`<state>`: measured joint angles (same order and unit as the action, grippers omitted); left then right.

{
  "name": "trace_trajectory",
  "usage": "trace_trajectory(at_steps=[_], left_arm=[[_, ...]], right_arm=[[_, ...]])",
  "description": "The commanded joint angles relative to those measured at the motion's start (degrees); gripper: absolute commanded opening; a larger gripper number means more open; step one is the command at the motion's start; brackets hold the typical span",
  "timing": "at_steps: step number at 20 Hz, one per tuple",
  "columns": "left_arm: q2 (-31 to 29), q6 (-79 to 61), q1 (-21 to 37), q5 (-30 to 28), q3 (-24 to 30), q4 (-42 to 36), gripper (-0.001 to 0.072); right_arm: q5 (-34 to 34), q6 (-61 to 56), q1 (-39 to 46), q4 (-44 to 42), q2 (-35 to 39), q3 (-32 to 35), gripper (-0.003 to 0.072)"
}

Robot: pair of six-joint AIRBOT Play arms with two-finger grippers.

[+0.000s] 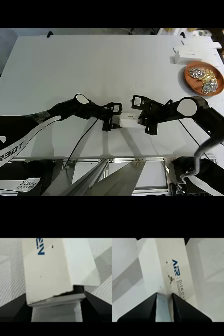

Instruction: Fold the box and place the chain.

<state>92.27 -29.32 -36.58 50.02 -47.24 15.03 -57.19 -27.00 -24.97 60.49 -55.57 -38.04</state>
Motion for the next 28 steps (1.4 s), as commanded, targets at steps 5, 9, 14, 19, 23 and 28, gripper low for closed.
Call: trace_trajectory(at_steps=[5,9,14,19,23,28], left_arm=[[-0.02,-0.02,0.04,-0.48,-0.02,-0.02,0.0185],[-0.02,-0.02,0.04,-0.46,-0.02,-0.02,0.0185],[-0.02,-0.02,0.04,-0.46,-0.02,-0.02,0.0185],[-0.02,-0.02,0.04,-0.48,-0.02,-0.02,0.0185],[-0.02,-0.02,0.04,-0.46,-0.04,-0.02,0.0185],[-0.02,-0.02,0.04,-0.46,-0.02,-0.02,0.0185]], right_arm=[[4.63,7.69,-0.28,-6.95,-0.92,-0.02,0.0240],[4.26,7.80,-1.86,-1.95,-1.27,-0.04,0.0232],[4.31,0.61,-1.81,6.40,-0.87,-0.04,0.0166],[3.21,0.26,-1.81,7.56,3.37,-0.04,0.0253],[1.31,0.26,-1.81,12.83,7.78,-0.04,0.0295],[-0.85,0.48,-1.81,12.79,8.07,-0.04,0.0294]])
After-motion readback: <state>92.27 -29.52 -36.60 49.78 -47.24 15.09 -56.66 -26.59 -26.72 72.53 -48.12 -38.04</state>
